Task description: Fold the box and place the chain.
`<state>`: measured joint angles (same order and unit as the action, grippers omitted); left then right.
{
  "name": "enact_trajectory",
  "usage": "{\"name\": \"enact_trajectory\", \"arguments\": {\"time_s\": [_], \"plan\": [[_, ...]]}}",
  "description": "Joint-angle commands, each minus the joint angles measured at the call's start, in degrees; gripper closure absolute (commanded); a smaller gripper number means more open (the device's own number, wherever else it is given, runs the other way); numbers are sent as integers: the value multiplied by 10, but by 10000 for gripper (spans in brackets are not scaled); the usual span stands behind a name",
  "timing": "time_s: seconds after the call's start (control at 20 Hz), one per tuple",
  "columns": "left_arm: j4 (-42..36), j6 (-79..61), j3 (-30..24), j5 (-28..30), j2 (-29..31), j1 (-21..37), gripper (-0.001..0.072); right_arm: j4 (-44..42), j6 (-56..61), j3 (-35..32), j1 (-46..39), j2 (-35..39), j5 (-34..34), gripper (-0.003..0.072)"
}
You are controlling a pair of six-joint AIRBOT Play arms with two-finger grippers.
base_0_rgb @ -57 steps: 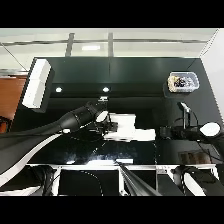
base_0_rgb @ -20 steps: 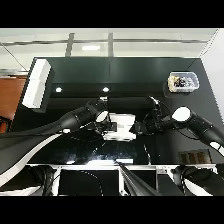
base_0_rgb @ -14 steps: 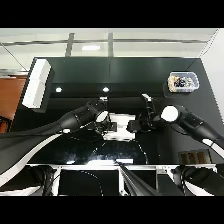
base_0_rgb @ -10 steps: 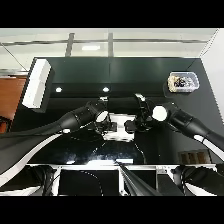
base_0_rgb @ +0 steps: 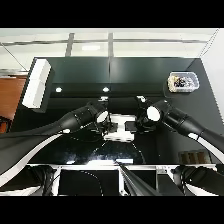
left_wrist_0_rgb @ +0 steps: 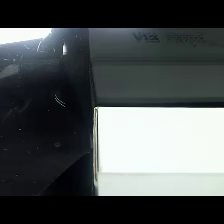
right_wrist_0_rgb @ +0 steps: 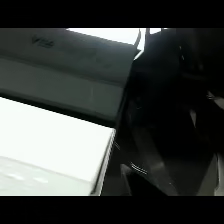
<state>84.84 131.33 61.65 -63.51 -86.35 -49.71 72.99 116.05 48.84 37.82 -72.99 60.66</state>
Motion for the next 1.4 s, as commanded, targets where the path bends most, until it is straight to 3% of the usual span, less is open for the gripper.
{"name": "enact_trajectory", "arguments": {"time_s": [0.0,1.0,1.05,1.15,1.35], "plan": [[1,0,1,0,0,0,680,27,43,28,27,-16,17,446],[2,0,1,0,0,0,679,36,122,65,38,-79,76,448],[2,0,1,0,0,0,679,37,120,69,38,-79,74,617],[2,0,1,-1,0,0,680,38,120,77,40,-79,65,674],[1,0,1,-1,0,0,679,40,119,83,43,-79,62,674]]}}
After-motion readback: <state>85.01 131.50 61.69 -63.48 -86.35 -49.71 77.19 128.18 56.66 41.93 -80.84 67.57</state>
